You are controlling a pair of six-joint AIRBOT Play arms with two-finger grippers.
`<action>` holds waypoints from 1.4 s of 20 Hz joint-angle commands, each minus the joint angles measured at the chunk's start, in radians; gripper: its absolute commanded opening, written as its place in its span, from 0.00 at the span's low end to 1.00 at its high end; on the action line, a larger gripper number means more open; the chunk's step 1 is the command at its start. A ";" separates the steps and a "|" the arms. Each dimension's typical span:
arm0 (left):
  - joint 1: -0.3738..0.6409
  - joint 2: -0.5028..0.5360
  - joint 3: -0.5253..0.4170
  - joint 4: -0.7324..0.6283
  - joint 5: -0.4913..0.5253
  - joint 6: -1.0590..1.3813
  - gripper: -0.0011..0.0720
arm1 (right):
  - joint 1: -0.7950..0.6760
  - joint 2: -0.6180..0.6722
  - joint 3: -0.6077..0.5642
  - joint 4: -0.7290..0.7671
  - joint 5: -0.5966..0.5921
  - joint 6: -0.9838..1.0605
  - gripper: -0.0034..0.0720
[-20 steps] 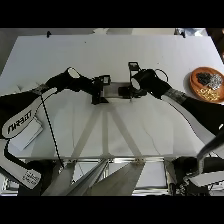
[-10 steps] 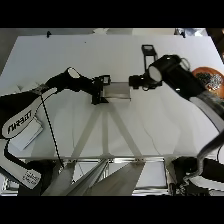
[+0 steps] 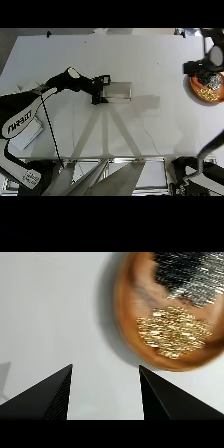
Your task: Fold the box and place the chain.
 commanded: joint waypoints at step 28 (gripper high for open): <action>0.000 0.001 0.000 0.000 0.000 0.000 0.72 | -0.459 -0.312 0.001 0.401 -0.124 -0.419 0.06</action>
